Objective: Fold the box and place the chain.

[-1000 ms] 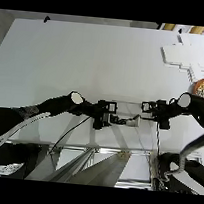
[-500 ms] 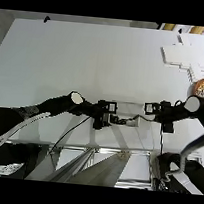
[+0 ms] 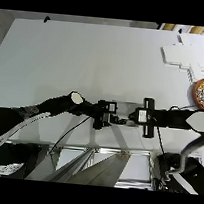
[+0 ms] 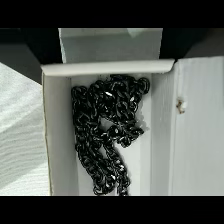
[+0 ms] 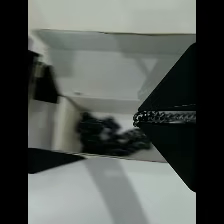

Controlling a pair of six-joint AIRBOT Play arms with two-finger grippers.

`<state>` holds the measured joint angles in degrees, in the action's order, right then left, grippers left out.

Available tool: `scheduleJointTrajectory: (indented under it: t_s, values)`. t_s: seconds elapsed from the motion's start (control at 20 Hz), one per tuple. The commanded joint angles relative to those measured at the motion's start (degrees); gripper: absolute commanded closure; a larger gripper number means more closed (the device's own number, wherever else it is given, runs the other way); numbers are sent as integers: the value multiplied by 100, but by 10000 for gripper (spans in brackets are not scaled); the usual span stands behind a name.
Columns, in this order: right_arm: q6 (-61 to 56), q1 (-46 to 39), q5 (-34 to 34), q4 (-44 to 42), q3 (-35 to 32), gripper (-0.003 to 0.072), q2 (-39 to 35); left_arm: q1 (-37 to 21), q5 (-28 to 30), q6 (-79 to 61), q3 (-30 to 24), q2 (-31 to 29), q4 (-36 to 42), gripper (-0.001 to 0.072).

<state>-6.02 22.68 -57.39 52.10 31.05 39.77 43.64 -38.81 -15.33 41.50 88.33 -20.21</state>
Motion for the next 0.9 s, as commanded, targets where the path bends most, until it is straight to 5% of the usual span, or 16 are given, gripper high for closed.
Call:
scheduleJointTrajectory:
  t_s: [0.0,0.25,0.35,0.4,0.65,0.85]
  values:
    - [-70,673,848,-433,0,671,151,2,0,-2,4,-4,-2,418]
    - [-601,750,741,-404,0,666,997,2,0,-2,4,-4,0,418]
    - [-601,750,728,-376,2,488,1082,2,0,-2,4,-4,-2,418]
    - [-601,730,728,-337,4,460,975,2,0,-2,4,-4,-2,418]
    - [-601,28,57,1056,39,460,-70,2,0,-2,4,-4,-2,418]
    - [-280,-1067,-494,1880,37,460,-76,2,0,-2,4,-4,-2,418]
